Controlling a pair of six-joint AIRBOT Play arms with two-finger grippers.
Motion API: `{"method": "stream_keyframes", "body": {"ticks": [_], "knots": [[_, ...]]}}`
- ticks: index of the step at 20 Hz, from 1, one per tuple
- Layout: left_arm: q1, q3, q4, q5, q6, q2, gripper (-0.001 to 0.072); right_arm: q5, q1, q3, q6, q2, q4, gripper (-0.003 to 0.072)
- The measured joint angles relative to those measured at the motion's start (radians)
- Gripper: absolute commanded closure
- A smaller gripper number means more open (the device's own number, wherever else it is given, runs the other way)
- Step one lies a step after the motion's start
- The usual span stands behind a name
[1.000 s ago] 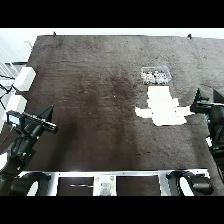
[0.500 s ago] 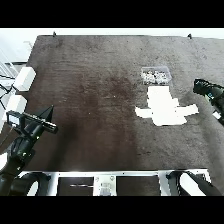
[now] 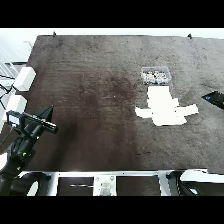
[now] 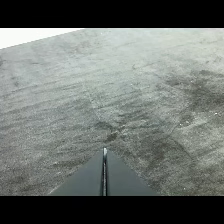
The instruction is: Fold the box and place the chain.
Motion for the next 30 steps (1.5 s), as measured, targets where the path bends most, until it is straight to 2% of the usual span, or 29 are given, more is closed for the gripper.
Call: {"method": "stream_keyframes", "body": {"ticks": [4, 6, 14, 15, 18, 19, 24, 27, 30], "knots": [[0.0, 0.0, 0.0, 0.0, 0.0, 0.0, 0.0688, 0.172, -0.015, 0.183, 0.031, -0.167, -0.068, 0.0081], [0.0, 0.0, 0.0, 0.0, 0.0, 0.0, 0.0689, 0.248, -0.011, 0.238, 0.031, -0.234, -0.084, 0.0082], [0.0, 0.0, 0.0, 0.0, 0.0, 0.0, 0.0689, 0.395, 0.075, 0.295, 0.001, -0.395, -0.097, 0.0102], [0.0, 0.0, 0.0, 0.0, 0.0, 0.0, 0.0688, 0.405, 0.086, 0.296, 0.0, -0.406, -0.097, 0.0163], [0.0, 0.0, 0.0, 0.0, 0.0, 0.0, 0.0689, 0.424, 0.114, 0.298, -0.017, -0.426, -0.093, 0.0595], [0.0, 0.0, 0.0, 0.0, 0.0, 0.0, 0.0689, 0.426, 0.12, 0.298, -0.023, -0.43, -0.092, 0.0678], [0.0, 0.0, 0.0, 0.0, 0.0, 0.0, 0.0689, 0.47, 0.128, 0.261, -0.025, -0.418, -0.032, 0.0683], [0.0, 0.0, 0.0, 0.0, 0.0, 0.0, 0.0689, 0.463, 0.149, 0.149, -0.028, -0.356, 0.042, 0.0683], [0.0, 0.0, 0.0, 0.0, 0.0, 0.0, 0.0688, 0.4, 0.204, -0.021, -0.045, -0.264, 0.136, 0.0682]]}}
